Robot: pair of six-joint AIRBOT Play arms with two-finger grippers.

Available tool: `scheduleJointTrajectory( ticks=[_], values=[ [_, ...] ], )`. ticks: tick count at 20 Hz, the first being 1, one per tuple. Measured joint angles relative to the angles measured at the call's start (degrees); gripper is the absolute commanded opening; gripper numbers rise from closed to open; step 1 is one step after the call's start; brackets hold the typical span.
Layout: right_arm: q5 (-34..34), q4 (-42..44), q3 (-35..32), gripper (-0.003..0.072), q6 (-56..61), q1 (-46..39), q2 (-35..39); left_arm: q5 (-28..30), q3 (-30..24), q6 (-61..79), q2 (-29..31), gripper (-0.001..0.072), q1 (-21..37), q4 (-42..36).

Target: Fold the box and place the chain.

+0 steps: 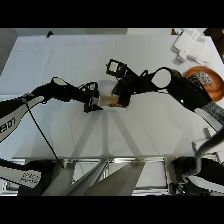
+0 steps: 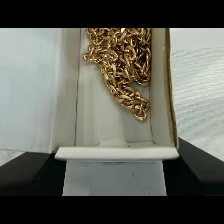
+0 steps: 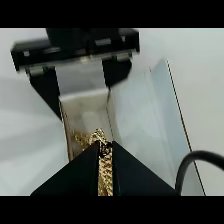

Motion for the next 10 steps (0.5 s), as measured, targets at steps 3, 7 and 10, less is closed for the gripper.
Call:
scheduleJointTrajectory(
  ticks=[3,7,10],
  values=[
    [-3.76,0.57,0.00,0.0010,2.73,2.56,-1.73,0.00,0.00,0.02,0.00,0.0014,0.00,0.00],
    [-5.88,-1.68,0.00,0.0010,7.69,3.93,-5.55,-0.02,0.00,0.00,0.00,0.0014,0.00,0.00],
    [-6.23,-8.68,0.00,0.0011,15.56,4.28,-8.41,0.00,0.00,0.00,0.00,0.0014,0.00,0.00]
  ],
)
